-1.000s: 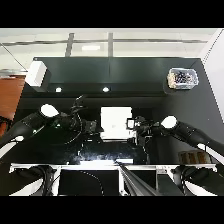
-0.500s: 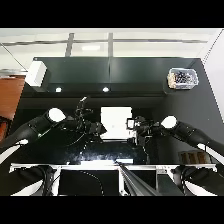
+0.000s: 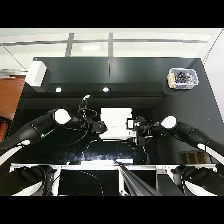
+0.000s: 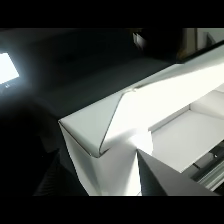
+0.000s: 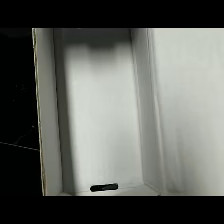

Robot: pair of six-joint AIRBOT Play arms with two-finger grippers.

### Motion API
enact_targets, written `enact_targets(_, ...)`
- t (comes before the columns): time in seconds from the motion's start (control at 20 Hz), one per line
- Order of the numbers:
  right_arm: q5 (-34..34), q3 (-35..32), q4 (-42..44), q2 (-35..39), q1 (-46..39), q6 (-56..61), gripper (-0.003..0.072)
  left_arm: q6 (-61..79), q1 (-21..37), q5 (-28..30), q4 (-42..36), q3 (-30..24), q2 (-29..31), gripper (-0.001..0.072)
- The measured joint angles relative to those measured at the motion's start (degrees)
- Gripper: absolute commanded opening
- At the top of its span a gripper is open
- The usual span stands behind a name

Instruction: Fold the box and place the chain.

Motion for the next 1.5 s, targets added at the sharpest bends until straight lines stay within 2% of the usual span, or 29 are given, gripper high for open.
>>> enact_targets(0.35,0.0,0.0,0.0,0.0,0.0,0.0,0.044,-4.0,-2.0,-0.7,3.3,0.8,0.0,0.056)
enact_targets(0.6,0.0,0.0,0.0,0.0,0.0,0.0,0.044,-15.8,-5.9,-2.2,13.9,3.4,-0.5,0.0558)
enact_targets(0.8,0.0,0.0,0.0,0.0,0.0,0.0,0.0441,-25.7,-8.7,-6.3,22.8,7.6,-2.4,0.0558)
enact_targets(1.1,0.0,0.0,0.0,0.0,0.0,0.0,0.044,-36.5,-10.7,-9.7,29.8,11.1,-4.0,0.0539)
enact_targets(1.15,0.0,0.0,0.0,0.0,0.0,0.0,0.044,-38.0,-10.8,-10.4,30.4,11.3,-4.1,0.0527)
enact_targets(1.2,-0.1,0.0,0.0,0.0,0.0,0.0,0.044,-39.1,-10.9,-10.8,30.9,11.4,-4.2,0.0407)
enact_targets(1.25,-0.1,0.0,0.0,0.0,0.0,0.0,0.044,-40.0,-11.0,-10.9,31.4,11.5,-4.2,0.0317)
enact_targets(1.5,-0.1,0.0,0.0,0.0,0.0,0.0,0.044,-43.2,-12.0,-11.6,32.0,11.7,-5.1,0.0312)
